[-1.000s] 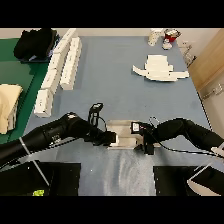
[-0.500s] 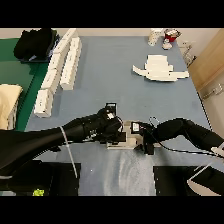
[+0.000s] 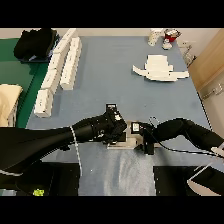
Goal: Fold the box.
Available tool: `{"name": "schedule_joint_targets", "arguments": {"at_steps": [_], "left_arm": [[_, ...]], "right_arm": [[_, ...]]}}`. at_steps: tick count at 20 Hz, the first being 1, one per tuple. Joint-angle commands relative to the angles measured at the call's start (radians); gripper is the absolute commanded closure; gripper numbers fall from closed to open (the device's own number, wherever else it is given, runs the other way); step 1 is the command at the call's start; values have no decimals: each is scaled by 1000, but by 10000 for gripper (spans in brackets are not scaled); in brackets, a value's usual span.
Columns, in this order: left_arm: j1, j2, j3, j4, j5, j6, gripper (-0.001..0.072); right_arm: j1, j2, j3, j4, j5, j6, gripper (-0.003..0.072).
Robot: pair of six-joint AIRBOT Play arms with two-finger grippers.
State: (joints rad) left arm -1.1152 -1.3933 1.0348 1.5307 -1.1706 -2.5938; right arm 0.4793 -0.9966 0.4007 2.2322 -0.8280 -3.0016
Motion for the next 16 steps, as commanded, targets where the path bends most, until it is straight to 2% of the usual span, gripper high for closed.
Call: {"name": "schedule_joint_targets", "arguments": {"at_steps": [1,7,8,9,10,13,16], "left_arm": [[-1,-5,2,-6,9,-18,697],[-1,-2,3,-19,10,-13,695],[-1,-2,4,-18,9,-8,583],[-1,-2,7,-18,7,-7,292],[-1,-2,8,-17,7,-11,181],[-1,10,20,-15,6,11,182],[0,79,27,6,-41,22,182]], "right_arm": [[0,0,1,1,0,1,303],[0,0,1,1,0,1,303],[0,0,1,1,0,1,303],[0,0,1,1,0,1,302],[0,0,1,1,0,1,303],[0,0,1,1,0,1,303],[0,0,1,1,0,1,303]]}}
